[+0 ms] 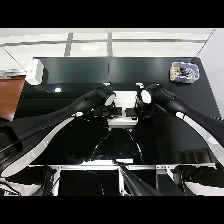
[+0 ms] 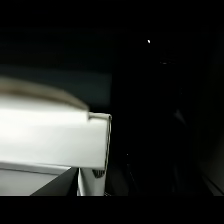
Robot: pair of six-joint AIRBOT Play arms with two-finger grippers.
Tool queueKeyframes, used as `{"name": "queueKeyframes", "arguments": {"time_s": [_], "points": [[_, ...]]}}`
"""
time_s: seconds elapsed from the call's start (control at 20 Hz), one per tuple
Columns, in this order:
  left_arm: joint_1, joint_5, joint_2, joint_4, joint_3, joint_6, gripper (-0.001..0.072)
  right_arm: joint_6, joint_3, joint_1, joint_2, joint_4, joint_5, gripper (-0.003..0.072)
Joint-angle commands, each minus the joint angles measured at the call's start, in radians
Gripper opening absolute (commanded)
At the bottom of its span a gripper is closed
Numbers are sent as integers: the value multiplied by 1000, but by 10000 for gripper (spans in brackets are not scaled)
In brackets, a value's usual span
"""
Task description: Fold the box and place the chain.
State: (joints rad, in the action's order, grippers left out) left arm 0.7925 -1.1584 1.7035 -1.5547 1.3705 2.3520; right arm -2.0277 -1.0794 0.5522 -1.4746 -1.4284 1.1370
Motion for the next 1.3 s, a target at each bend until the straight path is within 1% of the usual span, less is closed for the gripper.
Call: {"name": "queueKeyframes", "arguments": {"time_s": [0.0, 0.45, 0.5, 0.55, 0.6, 0.65, 1.0, 1.1, 1.15, 1.2, 1.25], "points": [[-1, -1, 0, -4, 0, 2, 26, -60, -5, 18, -15, -30, 20, 312], [-1, -1, 0, -4, 0, 2, 26, -63, -40, 24, -26, -49, 22, 310], [-1, -1, 0, -4, 0, 2, 26, -63, -40, 24, -27, -49, 23, 246], [-1, -1, 0, -4, 0, 2, 26, -63, -40, 25, -29, -46, 23, 148], [-1, -1, 0, -4, 0, 2, 26, -63, -40, 27, -33, -40, 23, 113], [-1, -1, 0, -4, 0, 2, 26, -64, -41, 30, -37, -42, 22, 14], [-1, -1, 0, -4, 0, 2, 27, -63, -41, 30, -39, -39, 26, 9], [-1, -1, 0, -4, 0, 2, 26, -63, -42, 30, -39, -39, 27, 14], [-1, -1, 0, -4, 0, 2, 26, -63, -42, 29, -38, -39, 27, 67], [-1, -1, 0, -4, 0, 2, 26, -64, -42, 29, -38, -37, 27, 281], [-1, -1, 0, -4, 0, 2, 26, -63, -42, 29, -38, -27, 28, 315]]}}
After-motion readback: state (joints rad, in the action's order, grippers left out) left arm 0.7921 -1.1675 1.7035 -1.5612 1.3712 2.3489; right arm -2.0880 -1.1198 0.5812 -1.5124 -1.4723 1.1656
